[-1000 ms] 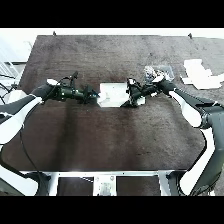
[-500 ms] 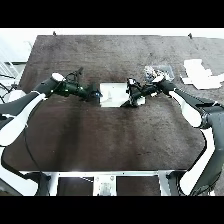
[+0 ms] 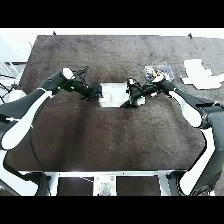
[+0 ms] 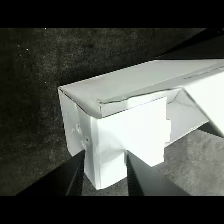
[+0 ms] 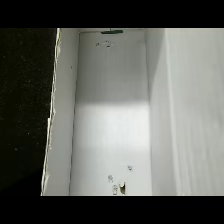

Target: Fold the box and place the chain.

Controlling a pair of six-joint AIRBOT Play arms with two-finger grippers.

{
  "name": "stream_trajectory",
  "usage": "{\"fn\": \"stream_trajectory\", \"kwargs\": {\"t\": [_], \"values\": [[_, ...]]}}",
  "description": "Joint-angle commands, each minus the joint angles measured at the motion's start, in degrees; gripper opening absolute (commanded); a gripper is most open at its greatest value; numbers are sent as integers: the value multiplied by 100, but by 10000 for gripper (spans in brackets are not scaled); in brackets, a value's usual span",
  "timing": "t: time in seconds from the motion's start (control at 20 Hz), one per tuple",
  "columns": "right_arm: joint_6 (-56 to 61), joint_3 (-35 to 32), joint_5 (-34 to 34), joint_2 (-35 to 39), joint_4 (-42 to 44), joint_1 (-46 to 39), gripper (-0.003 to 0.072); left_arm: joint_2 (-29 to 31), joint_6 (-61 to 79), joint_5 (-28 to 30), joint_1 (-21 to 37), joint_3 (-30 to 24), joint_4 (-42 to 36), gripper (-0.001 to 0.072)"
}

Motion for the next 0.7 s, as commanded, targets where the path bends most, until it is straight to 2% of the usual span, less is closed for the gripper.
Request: {"fn": "stream_trajectory", "kwargs": {"t": [0.0, 0.15, 0.45, 0.65], "values": [[0, 4, 0, 2, 2, 0, 587, 2, -514, 140, -234, 295, 693, 307], [0, 4, 0, 2, 2, 0, 587, 2, -868, 129, -345, 450, 1016, 307], [0, 4, 2, 2, 2, 0, 587, -11, -1058, 50, -382, 448, 1027, 307], [0, 4, 2, 2, 2, 0, 587, -11, -1460, 177, -621, 448, 1462, 307]]}}
